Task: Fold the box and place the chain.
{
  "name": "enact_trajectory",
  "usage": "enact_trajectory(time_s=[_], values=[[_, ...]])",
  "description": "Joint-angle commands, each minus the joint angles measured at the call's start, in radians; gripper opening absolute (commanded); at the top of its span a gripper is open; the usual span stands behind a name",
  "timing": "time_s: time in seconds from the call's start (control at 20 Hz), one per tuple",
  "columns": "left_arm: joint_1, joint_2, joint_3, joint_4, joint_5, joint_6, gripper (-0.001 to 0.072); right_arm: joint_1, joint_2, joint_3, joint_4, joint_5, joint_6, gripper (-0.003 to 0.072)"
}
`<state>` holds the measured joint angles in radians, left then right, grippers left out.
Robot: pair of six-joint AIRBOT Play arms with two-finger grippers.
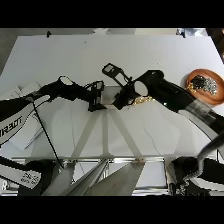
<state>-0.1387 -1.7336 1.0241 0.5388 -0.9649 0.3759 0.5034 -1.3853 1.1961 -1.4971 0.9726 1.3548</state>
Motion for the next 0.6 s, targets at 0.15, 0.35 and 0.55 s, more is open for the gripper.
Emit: enact_trajectory(time_s=[0.15,0.35,0.55], values=[[0.0,0.0,0.001,0.0,0.0,0.0,0.0143,-0.223,0.167,0.001,-0.129,0.141,-0.076,0.0342],[0.0,0.0,0.001,0.0,0.0,0.0,0.0143,-0.408,0.139,0.0,-0.091,0.24,-0.269,0.0438],[0.0,0.0,0.001,0.0,0.0,0.0,0.0143,-0.483,0.045,0.0,-0.029,0.24,-0.52,0.0479]])
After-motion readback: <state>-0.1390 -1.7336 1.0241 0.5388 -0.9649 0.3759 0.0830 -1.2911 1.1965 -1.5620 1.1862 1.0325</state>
